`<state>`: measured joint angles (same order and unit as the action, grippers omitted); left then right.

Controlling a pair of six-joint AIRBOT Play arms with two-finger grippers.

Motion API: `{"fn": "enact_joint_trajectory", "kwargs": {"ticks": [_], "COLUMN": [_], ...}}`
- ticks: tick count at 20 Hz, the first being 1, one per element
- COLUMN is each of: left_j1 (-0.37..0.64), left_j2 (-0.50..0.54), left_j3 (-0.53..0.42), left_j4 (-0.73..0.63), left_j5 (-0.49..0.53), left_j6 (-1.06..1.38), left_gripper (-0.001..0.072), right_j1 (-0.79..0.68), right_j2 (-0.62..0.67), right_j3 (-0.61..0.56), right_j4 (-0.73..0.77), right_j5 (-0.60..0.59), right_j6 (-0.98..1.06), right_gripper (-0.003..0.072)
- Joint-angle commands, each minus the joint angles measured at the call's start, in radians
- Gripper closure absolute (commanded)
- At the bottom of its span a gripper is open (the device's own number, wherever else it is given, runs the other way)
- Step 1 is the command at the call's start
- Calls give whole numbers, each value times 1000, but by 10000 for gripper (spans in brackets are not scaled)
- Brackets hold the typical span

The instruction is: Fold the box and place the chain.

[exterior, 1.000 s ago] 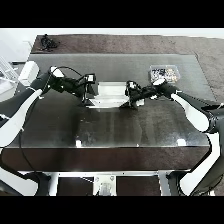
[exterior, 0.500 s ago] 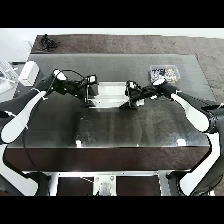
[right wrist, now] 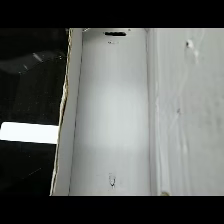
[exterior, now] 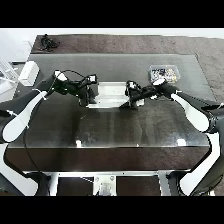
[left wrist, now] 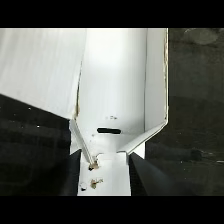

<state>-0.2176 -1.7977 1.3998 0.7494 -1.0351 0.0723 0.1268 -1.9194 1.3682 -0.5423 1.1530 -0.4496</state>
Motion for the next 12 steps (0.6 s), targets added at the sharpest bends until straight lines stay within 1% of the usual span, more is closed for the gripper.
{"fn": "enact_joint_trajectory", "kwargs": {"ticks": [1, 7, 9, 12], "left_j1": [0, 0, 0, 0], "left_j2": [0, 0, 0, -1], "left_j3": [0, 0, 0, 0], "left_j4": [-4, -74, -81, -81], "left_j5": [-2, -8, -37, -47], "left_j6": [8, 16, 38, 39], "left_gripper": [357, 358, 358, 359], "right_j1": [0, 0, 0, 0], "right_j2": [0, 0, 0, 0], "right_j3": [0, 0, 0, 0], "right_j4": [0, 0, 0, 0], "right_j5": [0, 0, 0, 0], "right_j6": [0, 0, 0, 0], "right_gripper": [116, 116, 116, 116]}}
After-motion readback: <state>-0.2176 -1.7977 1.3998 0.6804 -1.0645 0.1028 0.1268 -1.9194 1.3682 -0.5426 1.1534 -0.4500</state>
